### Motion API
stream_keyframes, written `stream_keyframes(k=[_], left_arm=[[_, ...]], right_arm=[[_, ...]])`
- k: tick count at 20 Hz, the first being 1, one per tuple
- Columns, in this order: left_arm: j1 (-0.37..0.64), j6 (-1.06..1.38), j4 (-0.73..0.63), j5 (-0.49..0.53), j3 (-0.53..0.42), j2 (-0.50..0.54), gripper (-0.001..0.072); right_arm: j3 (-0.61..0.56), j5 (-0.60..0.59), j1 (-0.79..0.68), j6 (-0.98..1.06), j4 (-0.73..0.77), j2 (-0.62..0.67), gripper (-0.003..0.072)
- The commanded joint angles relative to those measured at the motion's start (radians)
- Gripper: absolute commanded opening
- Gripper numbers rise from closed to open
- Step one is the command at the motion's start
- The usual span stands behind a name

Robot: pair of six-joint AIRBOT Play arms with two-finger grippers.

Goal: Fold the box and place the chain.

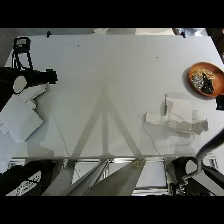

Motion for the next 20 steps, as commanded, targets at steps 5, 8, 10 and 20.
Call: stream_keyframes(k=[5, 8, 10, 20], left_arm=[[0.001, 0.0, 0.0, 0.0, 0.0, -0.001, 0.0569], [0.001, 0.0, 0.0, 0.0, 0.0, -0.001, 0.0569], [0.001, 0.0, 0.0, 0.0, 0.0, -0.001, 0.0569], [0.001, 0.0, 0.0, 0.0, 0.0, -0.001, 0.0569]], right_arm=[[-0.126, 0.022, -0.013, -0.012, 0.014, -0.051, 0.0467], [-0.187, -0.039, -0.013, -0.011, 0.014, -0.051, 0.0467], [-0.202, -0.086, -0.013, -0.011, 0.014, -0.053, 0.0467], [-0.203, -0.122, -0.013, 0.027, -0.051, -0.216, 0.035]])
